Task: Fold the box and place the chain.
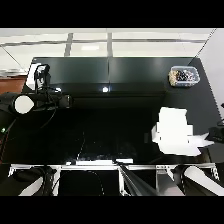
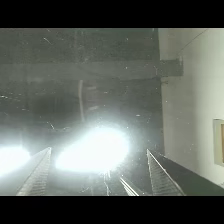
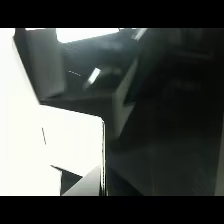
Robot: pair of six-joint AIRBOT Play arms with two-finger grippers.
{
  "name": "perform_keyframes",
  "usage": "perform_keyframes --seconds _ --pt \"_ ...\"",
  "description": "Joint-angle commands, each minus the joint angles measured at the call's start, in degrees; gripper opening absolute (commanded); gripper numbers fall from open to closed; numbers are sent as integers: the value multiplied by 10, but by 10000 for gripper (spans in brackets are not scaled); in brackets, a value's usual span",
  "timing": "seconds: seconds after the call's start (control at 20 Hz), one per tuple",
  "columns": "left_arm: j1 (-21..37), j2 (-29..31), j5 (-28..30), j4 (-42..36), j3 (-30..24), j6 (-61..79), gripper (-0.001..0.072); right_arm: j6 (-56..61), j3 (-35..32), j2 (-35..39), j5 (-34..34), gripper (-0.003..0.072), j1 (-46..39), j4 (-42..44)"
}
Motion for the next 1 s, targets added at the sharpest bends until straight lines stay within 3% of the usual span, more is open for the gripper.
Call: perform_keyframes --seconds 0.0,0.25,0.4,0.6,0.7,0.8,0.95 --pt "0 0 3 -2 1 0 710 -2 0 33 -7 14 70 87" --pt "0 0 6 -2 1 1 710 51 0 100 -60 15 212 186" --pt "0 0 14 -3 1 1 710 56 -13 121 -96 15 269 309" --pt "-16 -7 15 -6 0 0 710 22 -110 135 -202 15 389 453" --pt "-26 -19 15 -21 1 1 710 -3 -172 135 -294 15 477 515" --pt "-28 -40 15 -86 1 29 710 -2 -212 135 -374 15 550 518" --pt "3 -92 -12 -303 1 209 709 -2 -233 135 -404 15 581 513"
